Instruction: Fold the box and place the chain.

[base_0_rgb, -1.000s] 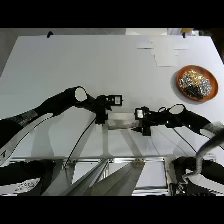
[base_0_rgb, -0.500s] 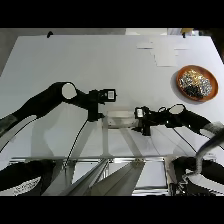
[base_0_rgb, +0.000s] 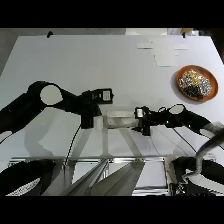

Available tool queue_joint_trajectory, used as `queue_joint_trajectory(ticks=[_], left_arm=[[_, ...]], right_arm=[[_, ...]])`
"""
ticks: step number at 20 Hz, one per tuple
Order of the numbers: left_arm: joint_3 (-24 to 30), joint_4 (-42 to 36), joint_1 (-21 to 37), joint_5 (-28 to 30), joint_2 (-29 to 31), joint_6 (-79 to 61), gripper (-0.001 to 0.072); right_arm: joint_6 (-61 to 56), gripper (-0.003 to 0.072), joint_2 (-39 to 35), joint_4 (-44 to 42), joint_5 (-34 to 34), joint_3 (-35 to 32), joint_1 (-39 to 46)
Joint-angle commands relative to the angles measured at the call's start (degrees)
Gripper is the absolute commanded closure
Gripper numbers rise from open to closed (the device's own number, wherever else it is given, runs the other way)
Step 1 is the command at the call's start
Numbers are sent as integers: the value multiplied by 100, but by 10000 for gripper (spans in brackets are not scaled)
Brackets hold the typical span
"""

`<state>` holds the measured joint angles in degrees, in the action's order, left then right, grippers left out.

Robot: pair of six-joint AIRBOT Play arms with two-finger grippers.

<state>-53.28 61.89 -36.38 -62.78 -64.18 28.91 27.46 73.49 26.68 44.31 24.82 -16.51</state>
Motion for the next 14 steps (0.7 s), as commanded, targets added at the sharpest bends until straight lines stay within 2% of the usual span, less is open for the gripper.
queue_joint_trajectory(ticks=[1, 4, 8, 10, 14], left_arm=[[-2, -173, -614, -4, -81, 118, 706], [-2, -208, -953, 636, -343, 308, 706], [-2, -197, -846, 2629, -737, 1298, 706], [-2, -208, -769, 3399, -957, 1766, 705], [-2, -181, -756, 3484, -1545, 1762, 702]], right_arm=[[4, 284, -4, 4, 4, 0, 2], [2, 284, -4, 4, 4, 0, 2], [4, 284, -4, 4, 4, 0, 2], [2, 284, -4, 4, 4, 0, 2], [2, 284, -4, 4, 4, 0, 2]])
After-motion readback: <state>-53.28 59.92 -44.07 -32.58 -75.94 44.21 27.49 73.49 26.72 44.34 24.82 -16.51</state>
